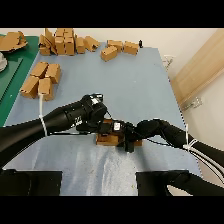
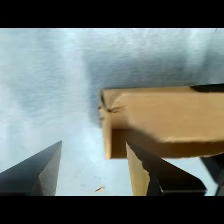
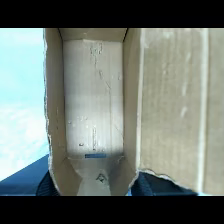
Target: Fold the box.
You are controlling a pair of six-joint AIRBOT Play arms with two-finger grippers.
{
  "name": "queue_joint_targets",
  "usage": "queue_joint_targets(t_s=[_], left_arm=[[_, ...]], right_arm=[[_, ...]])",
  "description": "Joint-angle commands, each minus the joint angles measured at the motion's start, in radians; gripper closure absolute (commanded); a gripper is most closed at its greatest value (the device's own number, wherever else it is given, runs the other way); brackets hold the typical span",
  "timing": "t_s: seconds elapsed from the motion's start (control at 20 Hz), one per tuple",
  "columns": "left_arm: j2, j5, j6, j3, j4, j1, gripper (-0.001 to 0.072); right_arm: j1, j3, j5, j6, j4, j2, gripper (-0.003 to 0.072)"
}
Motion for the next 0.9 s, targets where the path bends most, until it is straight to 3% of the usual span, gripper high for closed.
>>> queue_joint_targets(t_s=[0.0, 0.1, 0.15, 0.25, 0.3, 0.4, 0.5, 0.65, 0.75, 0.85], left_arm=[[0.024, -0.074, 0.003, 0.000, 0.024, 0.017, 0.0113], [0.025, -0.083, 0.003, 0.000, 0.027, 0.017, 0.0139], [0.027, -0.083, 0.003, 0.000, 0.028, 0.016, 0.0270], [0.041, -0.086, 0.066, 0.000, 0.032, 0.016, 0.0663], [0.053, -0.097, 0.115, 0.000, 0.051, 0.016, 0.0699], [0.092, -0.135, 0.230, -0.016, 0.124, 0.014, 0.0700], [0.174, -0.077, 0.401, -0.098, 0.107, 0.042, 0.0701], [0.307, 0.124, 1.023, -0.293, -0.204, 0.205, 0.0702], [0.304, 0.208, 1.498, -0.376, -0.459, 0.383, 0.0701], [0.233, 0.243, 1.853, -0.399, -0.636, 0.556, 0.0701]], right_arm=[[0.001, 0.000, 0.000, 0.000, 0.000, 0.000, 0.0188], [0.001, 0.000, 0.000, 0.000, 0.000, 0.000, 0.0188], [0.001, 0.000, 0.000, 0.000, 0.000, 0.000, 0.0188], [0.001, 0.000, 0.000, 0.000, 0.000, 0.000, 0.0188], [0.001, 0.000, 0.000, 0.000, 0.000, 0.000, 0.0188], [0.001, 0.000, 0.001, 0.000, 0.000, 0.000, 0.0188], [0.001, 0.000, 0.000, 0.000, 0.000, 0.000, 0.0188], [0.001, 0.000, 0.000, 0.000, -0.001, 0.000, 0.0189], [0.001, 0.000, 0.000, 0.000, -0.001, 0.000, 0.0188], [0.001, 0.000, 0.000, 0.000, -0.001, 0.000, 0.0188]])
